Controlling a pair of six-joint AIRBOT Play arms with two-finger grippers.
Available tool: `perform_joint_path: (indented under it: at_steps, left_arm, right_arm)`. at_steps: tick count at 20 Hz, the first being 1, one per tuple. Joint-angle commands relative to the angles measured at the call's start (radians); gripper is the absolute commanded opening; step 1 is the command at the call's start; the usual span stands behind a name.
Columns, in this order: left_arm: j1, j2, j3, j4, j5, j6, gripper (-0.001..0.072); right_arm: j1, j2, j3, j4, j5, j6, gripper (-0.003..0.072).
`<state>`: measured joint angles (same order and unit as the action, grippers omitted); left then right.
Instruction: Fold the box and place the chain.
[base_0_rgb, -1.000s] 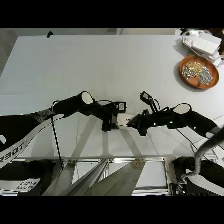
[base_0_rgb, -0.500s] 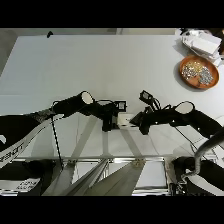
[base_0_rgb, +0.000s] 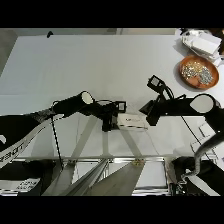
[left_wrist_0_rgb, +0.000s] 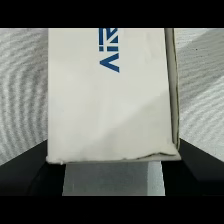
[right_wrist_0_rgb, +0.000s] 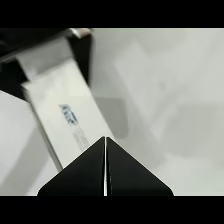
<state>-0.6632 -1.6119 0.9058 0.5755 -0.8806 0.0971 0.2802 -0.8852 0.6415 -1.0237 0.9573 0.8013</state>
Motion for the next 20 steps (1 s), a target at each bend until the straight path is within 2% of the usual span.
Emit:
perform_joint_path:
  at_steps: [1,3,6,10,11,16,20]
  left_arm:
    - [0.001,0.001,0.000,0.001,0.001,0.000,0.0134]
    - [0.001,0.001,0.000,0.001,0.001,0.000,0.0134]
    - [0.001,0.001,0.000,0.001,0.001,0.000,0.0134]
    - [0.001,0.001,0.000,-0.013,-0.006,-0.008,0.0125]
    - [0.004,0.003,0.000,-0.011,-0.009,-0.013,0.0005]
    - [0.080,0.103,0.000,0.040,-0.011,-0.166,0.0002]
    - [0.253,0.224,0.000,0.050,-0.014,-0.219,-0.0001]
  right_arm:
    - [0.000,0.037,0.014,-0.563,0.158,0.598,0.0012]
    - [0.000,0.037,0.014,-0.753,0.311,0.726,0.0012]
    - [0.000,0.037,0.014,-0.746,0.391,0.725,0.0012]
    - [0.000,0.037,0.014,-0.634,0.331,0.725,0.0012]
    - [0.000,0.037,0.014,-0.622,0.315,0.725,0.0012]
    - [0.000,0.037,0.014,-0.617,0.257,0.725,0.0012]
    - [0.000,0.037,0.014,-0.620,0.258,0.718,0.0012]
